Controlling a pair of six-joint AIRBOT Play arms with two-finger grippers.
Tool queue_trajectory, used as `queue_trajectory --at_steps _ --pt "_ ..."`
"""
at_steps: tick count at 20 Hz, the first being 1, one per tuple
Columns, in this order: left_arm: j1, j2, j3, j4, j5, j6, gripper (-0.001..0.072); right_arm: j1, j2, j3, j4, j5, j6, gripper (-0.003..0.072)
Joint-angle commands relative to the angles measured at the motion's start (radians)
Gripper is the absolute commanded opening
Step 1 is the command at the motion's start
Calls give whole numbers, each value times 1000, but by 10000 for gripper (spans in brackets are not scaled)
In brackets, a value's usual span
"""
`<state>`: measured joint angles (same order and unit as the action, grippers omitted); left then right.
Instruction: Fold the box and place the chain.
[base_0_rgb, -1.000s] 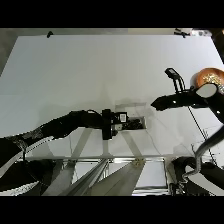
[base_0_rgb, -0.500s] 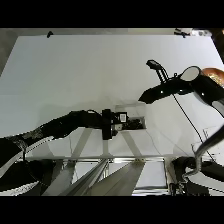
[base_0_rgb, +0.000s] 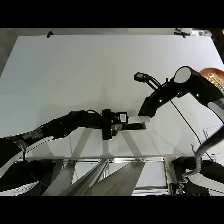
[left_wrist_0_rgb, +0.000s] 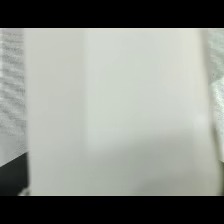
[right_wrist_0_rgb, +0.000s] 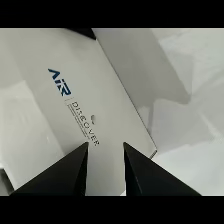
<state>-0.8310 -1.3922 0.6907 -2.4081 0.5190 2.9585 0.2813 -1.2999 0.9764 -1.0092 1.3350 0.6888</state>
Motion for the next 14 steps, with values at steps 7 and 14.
queue_trajectory --at_steps 7,14 --pt "0 -1 0 0 0 0 274 115 153 2 -143 -15 -152 181" --pt "0 -1 0 0 0 0 274 278 153 2 -195 -16 -151 298"
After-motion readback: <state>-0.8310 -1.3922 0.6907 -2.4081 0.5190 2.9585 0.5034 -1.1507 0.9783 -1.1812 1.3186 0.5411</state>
